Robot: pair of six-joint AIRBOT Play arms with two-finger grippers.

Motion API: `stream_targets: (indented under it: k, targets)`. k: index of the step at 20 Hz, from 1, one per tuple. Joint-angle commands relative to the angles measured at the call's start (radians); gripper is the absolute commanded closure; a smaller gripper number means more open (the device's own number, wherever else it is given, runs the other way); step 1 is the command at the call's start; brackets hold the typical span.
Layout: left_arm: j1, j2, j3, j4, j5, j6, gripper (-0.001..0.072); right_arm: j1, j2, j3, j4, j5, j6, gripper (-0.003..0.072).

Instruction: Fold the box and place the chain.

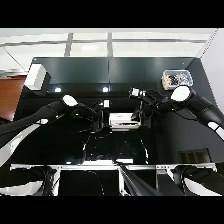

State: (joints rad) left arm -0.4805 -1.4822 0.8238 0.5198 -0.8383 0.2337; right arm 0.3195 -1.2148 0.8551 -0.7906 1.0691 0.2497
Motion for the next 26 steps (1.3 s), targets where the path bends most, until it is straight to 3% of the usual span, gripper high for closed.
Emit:
stream_targets:
  k: [1,5,6,19,22,24,25,26]
  targets:
    - [0.0,0.0,0.001,0.0,0.0,0.0,0.0314,0.0,-0.003,-0.002,-0.002,0.005,0.001,0.062]
    - [0.0,0.0,0.001,0.0,0.0,0.0,0.0314,0.0,-0.009,-0.007,-0.013,0.007,0.009,0.0614]
    - [0.0,0.0,0.001,0.0,0.0,0.0,0.0314,0.0,-0.009,-0.011,-0.014,0.007,0.01,0.0481]
    - [0.0,0.0,0.001,0.0,0.0,0.0,0.0314,-0.002,0.002,-0.037,-0.022,-0.003,0.042,0.0481]
    - [0.0,0.0,0.001,0.0,0.0,0.0,0.0314,-0.014,0.032,-0.012,0.028,0.003,0.287,0.0482]
    - [0.0,0.0,0.001,0.0,0.0,0.0,0.0314,-0.047,0.032,-0.02,0.107,-0.003,0.542,0.0503]
    - [0.0,0.0,0.001,0.0,0.0,0.0,0.0314,-0.065,0.029,-0.033,0.161,-0.011,0.655,0.0671]
    - [0.0,0.0,0.001,0.0,0.0,0.0,0.0314,-0.081,0.025,-0.054,0.24,-0.011,0.739,0.0671]
